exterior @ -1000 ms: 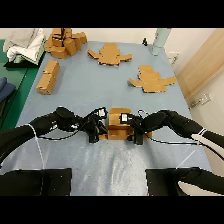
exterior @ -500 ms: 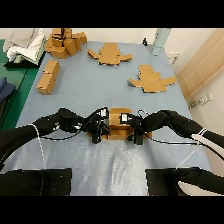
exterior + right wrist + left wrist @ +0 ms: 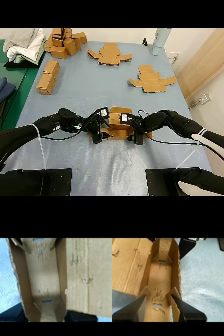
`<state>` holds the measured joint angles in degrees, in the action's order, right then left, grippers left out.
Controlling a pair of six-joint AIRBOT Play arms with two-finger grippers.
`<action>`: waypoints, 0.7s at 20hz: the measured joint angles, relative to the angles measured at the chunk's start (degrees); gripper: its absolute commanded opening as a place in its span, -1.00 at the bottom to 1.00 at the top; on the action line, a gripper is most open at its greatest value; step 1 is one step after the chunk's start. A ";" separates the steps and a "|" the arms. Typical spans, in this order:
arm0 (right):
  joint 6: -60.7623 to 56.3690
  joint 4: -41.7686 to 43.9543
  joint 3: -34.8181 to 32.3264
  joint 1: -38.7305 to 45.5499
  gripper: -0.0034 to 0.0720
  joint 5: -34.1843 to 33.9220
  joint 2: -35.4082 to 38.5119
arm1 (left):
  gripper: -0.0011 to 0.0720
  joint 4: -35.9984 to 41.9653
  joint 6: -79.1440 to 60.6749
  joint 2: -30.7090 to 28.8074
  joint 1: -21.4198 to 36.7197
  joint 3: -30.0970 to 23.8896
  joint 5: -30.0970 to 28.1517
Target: Fold the box.
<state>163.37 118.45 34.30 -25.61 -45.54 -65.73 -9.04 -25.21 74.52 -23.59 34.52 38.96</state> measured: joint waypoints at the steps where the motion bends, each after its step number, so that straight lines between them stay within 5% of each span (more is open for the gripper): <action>1: 0.00 0.00 0.00 0.00 0.47 0.00 0.00 | 0.37 0.00 -0.09 0.00 0.00 0.00 0.02; 6: 0.00 0.00 0.00 0.00 0.46 0.00 0.00 | 0.27 0.00 -0.26 0.00 0.00 0.00 0.24; 8: -0.02 0.00 0.00 0.00 0.46 -0.02 0.00 | -0.73 -0.11 -0.24 -0.02 0.00 0.00 0.24; 9: -0.02 0.00 0.00 0.00 0.46 0.00 -0.02 | -0.85 -0.72 0.04 -0.28 0.02 0.00 0.28; 14: -0.02 0.02 0.00 0.00 0.47 0.00 0.00 | -0.93 -13.03 12.96 -6.25 0.61 0.00 0.26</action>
<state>163.35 118.48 34.30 -25.61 -45.54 -65.73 -22.06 -12.25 68.27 -22.98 34.52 39.22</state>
